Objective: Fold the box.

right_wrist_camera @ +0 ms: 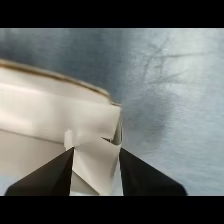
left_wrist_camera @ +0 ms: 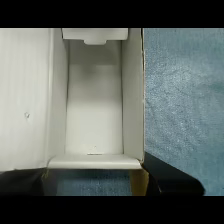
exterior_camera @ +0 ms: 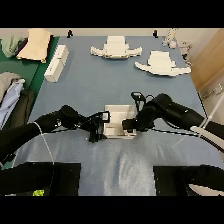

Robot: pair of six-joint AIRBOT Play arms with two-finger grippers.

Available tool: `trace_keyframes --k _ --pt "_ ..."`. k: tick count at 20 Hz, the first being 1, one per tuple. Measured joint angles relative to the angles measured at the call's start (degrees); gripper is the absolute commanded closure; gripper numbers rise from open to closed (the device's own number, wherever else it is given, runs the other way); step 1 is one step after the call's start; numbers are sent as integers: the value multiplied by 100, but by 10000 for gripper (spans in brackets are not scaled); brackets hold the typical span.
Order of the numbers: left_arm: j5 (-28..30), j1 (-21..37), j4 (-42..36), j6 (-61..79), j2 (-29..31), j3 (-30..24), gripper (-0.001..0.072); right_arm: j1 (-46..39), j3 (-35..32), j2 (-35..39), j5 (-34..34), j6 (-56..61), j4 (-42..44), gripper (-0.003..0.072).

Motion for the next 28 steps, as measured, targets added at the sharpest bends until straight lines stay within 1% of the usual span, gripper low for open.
trace_keyframes --k 3,4,5,6,7,10,11,12,13,18,19,20,21,22,23,24,25,28 --pt "-2 0 -2 0 0 0 215 352 313 -389 -302 754 -601 276" --pt "-2 0 0 0 0 0 215 433 374 -498 -391 957 -726 323" --pt "-2 0 0 0 0 0 215 490 413 -581 -459 1117 -822 404" --pt "-2 0 0 0 0 0 215 535 446 -658 -498 1255 -898 516" --pt "-4 0 2 0 0 0 215 570 468 -715 -527 1351 -966 684" --pt "-4 0 4 -17 0 0 215 619 509 -815 -608 1541 -1067 685" --pt "-4 0 4 -15 0 0 215 627 518 -831 -619 1561 -1082 679" --pt "-4 0 2 -13 0 0 215 638 520 -841 -621 1580 -1097 465" --pt "-4 0 2 7 0 0 215 647 516 -863 -621 1572 -1113 221" --pt "-4 0 2 7 0 0 215 647 527 -872 -772 1613 -1088 224" --pt "-4 0 0 7 0 0 215 649 525 -874 -796 1622 -1086 365" --pt "-4 0 0 7 0 0 215 649 522 -883 -807 1622 -1069 661" --pt "-2 0 2 4 0 0 215 649 525 -874 -833 1626 -1084 684" --pt "2 0 4 -9 0 -4 215 647 531 -874 -817 1665 -1060 684" --pt "0 0 2 -13 0 -2 215 647 529 -874 -815 1652 -1064 634" --pt "-4 0 2 -11 0 0 215 647 529 -874 -828 1637 -1071 292" --pt "-7 0 -4 7 0 0 215 649 522 -879 -890 1617 -1106 73" --pt "-7 0 2 7 0 0 215 649 525 -876 -894 1602 -1075 79"
